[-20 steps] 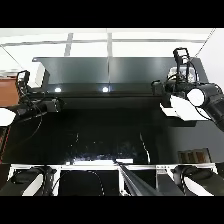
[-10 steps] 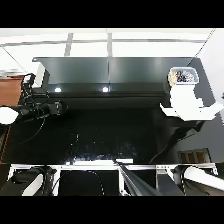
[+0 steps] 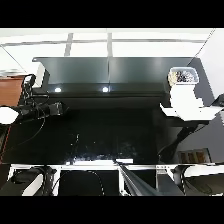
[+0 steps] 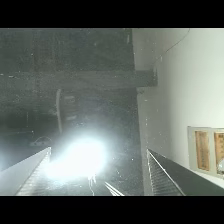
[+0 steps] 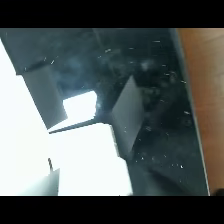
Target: Fold the box and place the chain.
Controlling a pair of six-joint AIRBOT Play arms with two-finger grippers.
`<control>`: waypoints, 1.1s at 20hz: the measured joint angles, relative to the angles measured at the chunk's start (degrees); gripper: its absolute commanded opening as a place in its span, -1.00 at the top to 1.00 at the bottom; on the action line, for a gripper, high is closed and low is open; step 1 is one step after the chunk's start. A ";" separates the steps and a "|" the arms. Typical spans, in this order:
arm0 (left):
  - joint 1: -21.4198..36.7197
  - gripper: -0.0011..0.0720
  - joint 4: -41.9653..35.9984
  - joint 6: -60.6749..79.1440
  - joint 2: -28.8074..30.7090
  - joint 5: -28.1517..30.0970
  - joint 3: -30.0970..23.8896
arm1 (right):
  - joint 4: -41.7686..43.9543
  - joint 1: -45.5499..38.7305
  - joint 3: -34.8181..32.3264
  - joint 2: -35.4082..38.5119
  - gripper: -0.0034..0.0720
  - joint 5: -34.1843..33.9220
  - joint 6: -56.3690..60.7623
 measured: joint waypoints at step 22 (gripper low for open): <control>-3.41 -0.96 -4.22 0.02 -1.64 -0.24 0.02 | 41.77 25.16 -54.55 51.67 0.89 -18.69 -10.12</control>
